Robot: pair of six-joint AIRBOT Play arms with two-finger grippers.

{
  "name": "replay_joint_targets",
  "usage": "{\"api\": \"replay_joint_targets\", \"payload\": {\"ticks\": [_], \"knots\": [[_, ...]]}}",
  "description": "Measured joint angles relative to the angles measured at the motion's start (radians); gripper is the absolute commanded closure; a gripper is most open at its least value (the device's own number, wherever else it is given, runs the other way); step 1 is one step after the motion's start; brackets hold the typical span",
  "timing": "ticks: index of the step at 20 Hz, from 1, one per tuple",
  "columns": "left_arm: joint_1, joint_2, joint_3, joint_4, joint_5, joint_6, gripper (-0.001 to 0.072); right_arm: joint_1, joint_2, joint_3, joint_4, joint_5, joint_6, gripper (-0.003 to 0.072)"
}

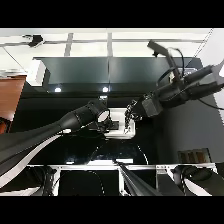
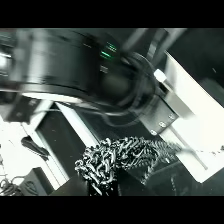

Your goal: Fold the box and place the chain.

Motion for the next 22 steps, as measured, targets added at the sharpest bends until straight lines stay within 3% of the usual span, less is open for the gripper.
{"api": "replay_joint_targets", "payload": {"ticks": [10, 22], "knots": [[0.000, 0.000, 0.000, 0.000, 0.000, 0.000, 0.0682, 0.007, 0.000, -0.178, -0.070, -0.073, -0.002, 0.0673], [0.000, 0.000, 0.000, 0.000, 0.000, 0.000, 0.0682, 0.009, -0.015, -0.216, -0.106, -0.171, 0.033, 0.0672]]}}
